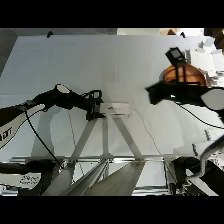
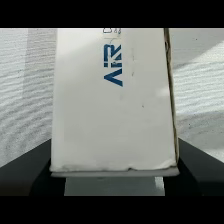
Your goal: Fold the box and place the chain.
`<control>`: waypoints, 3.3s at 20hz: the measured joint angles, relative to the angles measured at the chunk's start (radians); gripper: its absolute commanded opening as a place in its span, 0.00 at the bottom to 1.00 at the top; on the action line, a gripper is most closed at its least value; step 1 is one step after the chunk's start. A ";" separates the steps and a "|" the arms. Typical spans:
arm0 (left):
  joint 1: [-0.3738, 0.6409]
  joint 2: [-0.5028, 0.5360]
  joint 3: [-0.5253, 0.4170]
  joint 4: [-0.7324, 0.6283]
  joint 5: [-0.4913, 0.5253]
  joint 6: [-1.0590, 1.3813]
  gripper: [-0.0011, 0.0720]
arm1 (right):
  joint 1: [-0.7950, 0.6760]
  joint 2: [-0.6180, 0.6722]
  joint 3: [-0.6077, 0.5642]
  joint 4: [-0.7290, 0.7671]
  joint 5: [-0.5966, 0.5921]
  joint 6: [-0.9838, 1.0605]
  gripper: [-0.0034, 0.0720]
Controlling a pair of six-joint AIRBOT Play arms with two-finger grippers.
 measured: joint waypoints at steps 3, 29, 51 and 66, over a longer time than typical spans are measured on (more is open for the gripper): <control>0.000 0.000 0.000 0.000 0.000 0.000 0.39 | -0.111 0.032 0.000 -0.207 0.172 0.099 0.06; 0.002 0.540 -0.001 0.598 -0.007 -0.682 0.03 | -0.243 0.039 0.000 -0.273 0.085 0.255 0.06; 0.596 0.642 -0.253 0.529 0.453 -1.281 0.03 | -0.243 0.039 0.000 -0.216 0.077 0.255 0.06; 0.612 0.392 -0.301 0.539 0.567 -1.280 0.97 | -0.243 0.039 0.000 -0.214 0.076 0.254 0.06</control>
